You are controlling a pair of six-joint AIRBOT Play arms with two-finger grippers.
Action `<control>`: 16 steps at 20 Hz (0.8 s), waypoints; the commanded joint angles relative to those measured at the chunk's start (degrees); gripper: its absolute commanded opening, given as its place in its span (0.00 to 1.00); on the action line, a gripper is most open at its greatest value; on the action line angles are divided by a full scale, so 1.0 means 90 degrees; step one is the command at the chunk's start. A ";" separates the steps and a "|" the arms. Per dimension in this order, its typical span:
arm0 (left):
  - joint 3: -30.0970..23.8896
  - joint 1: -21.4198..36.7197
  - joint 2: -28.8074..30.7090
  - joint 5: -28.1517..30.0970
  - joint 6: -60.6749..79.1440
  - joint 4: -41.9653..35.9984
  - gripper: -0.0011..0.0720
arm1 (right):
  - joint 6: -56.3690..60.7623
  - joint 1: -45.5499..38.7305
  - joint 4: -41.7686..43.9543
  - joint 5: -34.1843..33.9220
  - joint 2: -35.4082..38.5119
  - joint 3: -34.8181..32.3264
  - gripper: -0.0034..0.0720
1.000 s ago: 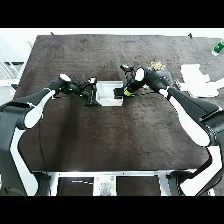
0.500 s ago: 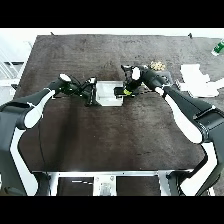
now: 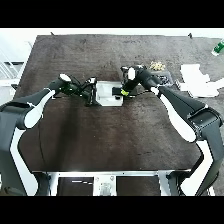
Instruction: Fold the box and place the chain.
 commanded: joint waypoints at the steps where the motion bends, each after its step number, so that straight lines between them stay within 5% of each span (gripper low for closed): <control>1: 0.0002 0.0005 0.0002 0.0002 0.0000 0.0005 0.67 | 0.0316 0.0036 -0.0049 0.0039 -0.0017 0.0024 0.59; 11: 0.0002 0.0005 0.0002 0.0005 0.0002 0.0005 0.67 | 0.0614 0.0049 -0.0442 0.0083 -0.0036 0.0022 0.40; 16: 0.0002 0.0005 0.0002 0.0005 0.0000 0.0005 0.67 | 0.0554 0.0185 -0.0444 -0.0248 -0.0036 0.0024 0.06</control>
